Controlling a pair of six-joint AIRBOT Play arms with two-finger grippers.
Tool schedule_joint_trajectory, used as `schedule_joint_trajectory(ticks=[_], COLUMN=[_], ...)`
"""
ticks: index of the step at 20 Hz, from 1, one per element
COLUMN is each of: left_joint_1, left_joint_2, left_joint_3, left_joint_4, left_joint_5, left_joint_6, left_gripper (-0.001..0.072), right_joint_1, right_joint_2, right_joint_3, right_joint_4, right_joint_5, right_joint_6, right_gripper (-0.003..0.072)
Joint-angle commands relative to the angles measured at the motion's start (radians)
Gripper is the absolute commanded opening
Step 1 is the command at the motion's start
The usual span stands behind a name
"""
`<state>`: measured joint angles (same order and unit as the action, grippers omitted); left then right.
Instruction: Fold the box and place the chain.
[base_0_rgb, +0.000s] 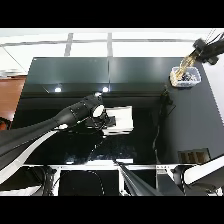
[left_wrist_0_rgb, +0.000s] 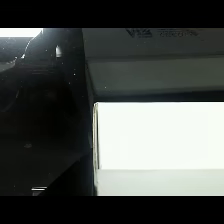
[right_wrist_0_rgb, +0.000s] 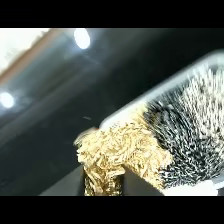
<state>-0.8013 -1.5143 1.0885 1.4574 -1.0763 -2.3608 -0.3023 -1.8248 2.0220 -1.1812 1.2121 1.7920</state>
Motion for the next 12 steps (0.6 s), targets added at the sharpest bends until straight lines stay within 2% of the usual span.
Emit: schedule_joint_trajectory(ticks=[1, 5, 7, 10, 12], left_joint_1=[0.0, 0.0, 0.0, 0.0, 0.0], left_joint_2=[-0.001, -0.001, -0.001, -0.001, -0.001], left_joint_3=[0.0, 0.0, 0.0, 0.0, 0.0], left_joint_4=[0.0, 0.0, 0.0, 0.0, 0.0], left_joint_5=[0.002, 0.001, 0.001, 0.002, 0.001], left_joint_6=[0.0, 0.0, 0.0, 0.0, 0.0], left_gripper=[0.0031, 0.0031, 0.003, 0.0031, 0.0031], right_joint_1=[-0.009, -0.012, -0.022, -0.028, -0.028], right_joint_2=[0.156, 0.308, 0.356, 0.386, 0.378], right_joint_3=[0.014, 0.014, 0.014, 0.014, -0.019], right_joint_4=[0.003, 0.016, 0.095, 0.125, 0.072], right_joint_5=[0.0, 0.021, 0.013, 0.038, 0.058], right_joint_6=[-0.13, -0.189, -0.2, -0.221, -0.222], right_gripper=[0.0012, 0.0011, 0.001, 0.001, 0.0012])
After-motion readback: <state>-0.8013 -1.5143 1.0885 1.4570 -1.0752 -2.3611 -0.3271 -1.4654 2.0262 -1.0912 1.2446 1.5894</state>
